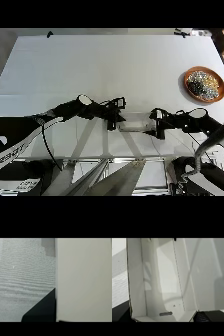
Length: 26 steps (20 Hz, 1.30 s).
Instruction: Fold the box and place the chain.
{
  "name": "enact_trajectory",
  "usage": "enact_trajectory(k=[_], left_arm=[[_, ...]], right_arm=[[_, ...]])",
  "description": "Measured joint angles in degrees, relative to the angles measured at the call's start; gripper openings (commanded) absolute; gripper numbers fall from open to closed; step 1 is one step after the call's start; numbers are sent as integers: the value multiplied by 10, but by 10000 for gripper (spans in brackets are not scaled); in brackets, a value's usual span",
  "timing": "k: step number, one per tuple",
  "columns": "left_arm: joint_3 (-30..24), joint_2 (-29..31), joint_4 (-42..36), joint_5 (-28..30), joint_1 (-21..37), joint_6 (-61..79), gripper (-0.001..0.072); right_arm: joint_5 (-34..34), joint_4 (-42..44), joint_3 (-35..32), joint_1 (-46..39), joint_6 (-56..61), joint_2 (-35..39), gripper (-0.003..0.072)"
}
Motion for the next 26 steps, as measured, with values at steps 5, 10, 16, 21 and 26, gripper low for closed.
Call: enact_trajectory(k=[5, 10, 16, 21, 26], left_arm=[[0, 0, 0, 0, 0, 0, 11], [0, 0, 0, 0, 0, 1, 11], [0, 0, 0, 0, 0, 0, 11], [0, 0, 0, 0, 0, 0, 11], [0, 0, 0, 0, 0, 0, 11]], right_arm=[[3, -7, 2, -8, -2, -2, 502], [-7, -24, 2, -5, -2, -3, 451], [-15, -38, 2, -5, -3, -3, 463], [-17, -41, 2, -5, -5, -8, 463], [-21, -41, 2, -5, -11, -11, 487]])
